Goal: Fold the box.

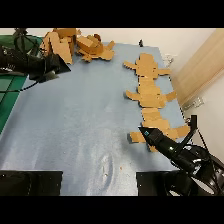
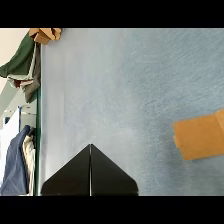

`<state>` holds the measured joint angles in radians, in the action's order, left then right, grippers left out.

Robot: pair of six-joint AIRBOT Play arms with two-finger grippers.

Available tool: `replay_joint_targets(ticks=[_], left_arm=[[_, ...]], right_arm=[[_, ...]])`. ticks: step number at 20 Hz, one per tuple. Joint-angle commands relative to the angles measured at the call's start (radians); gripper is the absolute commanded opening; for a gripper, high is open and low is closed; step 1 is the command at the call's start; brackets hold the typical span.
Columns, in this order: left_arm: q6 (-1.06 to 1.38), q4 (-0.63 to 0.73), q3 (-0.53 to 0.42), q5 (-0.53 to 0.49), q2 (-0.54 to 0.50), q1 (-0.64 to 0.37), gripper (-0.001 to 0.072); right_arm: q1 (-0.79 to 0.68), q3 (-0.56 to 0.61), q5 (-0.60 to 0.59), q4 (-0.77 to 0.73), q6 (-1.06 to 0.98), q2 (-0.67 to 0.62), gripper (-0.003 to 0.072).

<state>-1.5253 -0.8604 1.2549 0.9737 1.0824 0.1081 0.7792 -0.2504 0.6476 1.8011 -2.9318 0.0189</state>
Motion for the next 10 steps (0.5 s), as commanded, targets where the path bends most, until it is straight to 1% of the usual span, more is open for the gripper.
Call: replay_joint_targets(ticks=[1, 4, 10], left_arm=[[0.002, 0.010, 0.001, -0.164, 0.001, 0.000, 0.0693], [0.018, 0.000, 0.001, -0.178, 0.001, 0.000, 0.0693], [0.055, 0.000, 0.001, -0.187, 0.001, -0.002, 0.0692]], right_arm=[[-0.001, -0.001, -0.010, 0.045, -0.022, 0.000, 0.0007], [-0.001, -0.001, -0.011, 0.153, -0.045, 0.000, 0.0007], [0.000, -0.001, -0.021, 0.146, -0.046, 0.000, 0.0007]])
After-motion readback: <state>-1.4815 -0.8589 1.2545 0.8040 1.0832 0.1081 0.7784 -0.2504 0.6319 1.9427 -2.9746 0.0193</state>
